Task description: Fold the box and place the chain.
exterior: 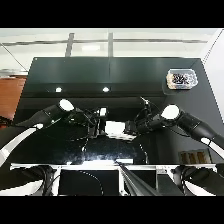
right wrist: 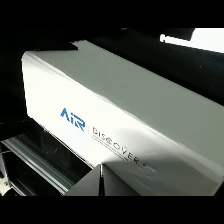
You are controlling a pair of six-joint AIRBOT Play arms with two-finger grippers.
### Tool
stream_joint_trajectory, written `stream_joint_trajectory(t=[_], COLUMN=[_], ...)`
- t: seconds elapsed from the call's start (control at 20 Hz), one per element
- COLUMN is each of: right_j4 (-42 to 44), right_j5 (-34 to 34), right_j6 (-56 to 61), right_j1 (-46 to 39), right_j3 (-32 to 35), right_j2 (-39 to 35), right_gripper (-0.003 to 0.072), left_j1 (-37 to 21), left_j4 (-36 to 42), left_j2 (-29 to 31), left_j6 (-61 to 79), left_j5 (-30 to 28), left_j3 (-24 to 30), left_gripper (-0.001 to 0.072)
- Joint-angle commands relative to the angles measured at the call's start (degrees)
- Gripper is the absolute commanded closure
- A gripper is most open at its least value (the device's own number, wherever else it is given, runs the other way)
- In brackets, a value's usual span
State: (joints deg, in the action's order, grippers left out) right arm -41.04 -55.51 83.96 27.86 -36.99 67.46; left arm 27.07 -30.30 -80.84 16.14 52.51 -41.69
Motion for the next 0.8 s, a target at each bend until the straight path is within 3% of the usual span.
stream_joint_trajectory(t=[0.0, 0.15, 0.2, 0.25, 0.55, 0.75], right_j4=[-0.76, -0.50, -1.77, -4.00, -9.20, -11.98], right_j5=[0.39, -2.86, -5.07, -7.41, -11.89, -12.48], right_j6=[-1.36, -4.13, -4.83, -4.74, -4.85, -6.56], right_j1=[-0.02, -2.12, -4.26, -7.43, -28.20, -33.00], right_j3=[0.00, -1.44, -2.82, -4.66, -9.29, -9.29], right_j2=[0.07, -3.19, -4.90, -6.93, -16.70, -16.79], right_gripper=[0.0652, 0.0651, 0.0651, 0.0651, 0.0652, 0.0652], left_j1=[0.02, -0.04, -0.07, -0.09, -3.17, -3.48], left_j4=[0.11, -0.02, -0.48, -0.79, -7.89, -9.86], left_j2=[-0.04, 0.00, 0.33, 0.96, 8.28, 12.07], left_j6=[-0.07, -0.13, -0.57, -1.79, -11.52, -16.74], left_j5=[-0.02, 0.26, 0.22, 0.07, 1.11, 8.07], left_j3=[-0.02, -0.02, -0.02, -0.02, -0.02, -0.04], left_gripper=[0.0161, 0.0147, 0.0096, 0.0000, 0.0000, 0.0000])
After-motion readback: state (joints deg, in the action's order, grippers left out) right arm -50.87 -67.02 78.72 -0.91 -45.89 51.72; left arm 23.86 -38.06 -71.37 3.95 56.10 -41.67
